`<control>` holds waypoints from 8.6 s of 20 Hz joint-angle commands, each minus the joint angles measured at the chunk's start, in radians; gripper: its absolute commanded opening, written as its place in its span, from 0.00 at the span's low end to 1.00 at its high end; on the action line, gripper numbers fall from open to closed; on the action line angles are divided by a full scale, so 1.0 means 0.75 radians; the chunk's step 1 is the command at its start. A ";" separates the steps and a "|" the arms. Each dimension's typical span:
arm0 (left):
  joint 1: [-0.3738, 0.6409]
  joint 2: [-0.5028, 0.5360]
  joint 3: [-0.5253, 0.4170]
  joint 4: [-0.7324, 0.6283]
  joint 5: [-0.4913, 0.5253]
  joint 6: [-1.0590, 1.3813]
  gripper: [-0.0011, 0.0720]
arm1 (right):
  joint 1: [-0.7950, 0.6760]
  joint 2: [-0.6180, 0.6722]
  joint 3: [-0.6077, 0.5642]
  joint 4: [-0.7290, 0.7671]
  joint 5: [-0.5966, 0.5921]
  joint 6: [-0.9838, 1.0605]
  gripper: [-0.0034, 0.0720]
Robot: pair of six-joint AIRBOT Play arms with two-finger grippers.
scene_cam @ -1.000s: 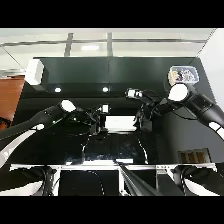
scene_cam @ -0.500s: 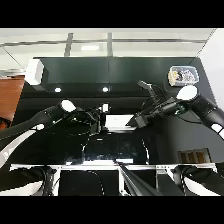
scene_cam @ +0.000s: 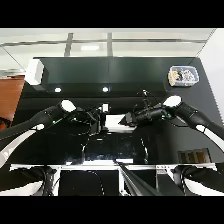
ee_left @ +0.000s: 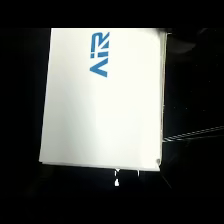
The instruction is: Fold the box and place the chain.
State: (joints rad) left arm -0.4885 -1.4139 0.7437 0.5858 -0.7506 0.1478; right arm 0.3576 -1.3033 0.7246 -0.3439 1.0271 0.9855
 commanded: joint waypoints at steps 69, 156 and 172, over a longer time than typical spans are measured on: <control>0.000 0.001 0.001 -0.004 0.000 0.002 0.50 | -0.337 0.006 -0.006 -0.184 0.237 -0.071 0.06; -0.177 -0.254 0.557 0.270 -0.278 -0.527 0.98 | -0.894 0.345 0.126 -0.198 0.420 -0.129 0.06; -0.180 -0.213 0.557 0.296 -0.337 -0.548 0.99 | -0.894 0.345 0.127 -0.198 0.420 -0.129 0.06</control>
State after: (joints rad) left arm -0.6228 -1.5753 1.1610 0.8043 -1.0019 -0.2619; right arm -0.3122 -1.0451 0.8188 -0.4927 1.3418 0.8890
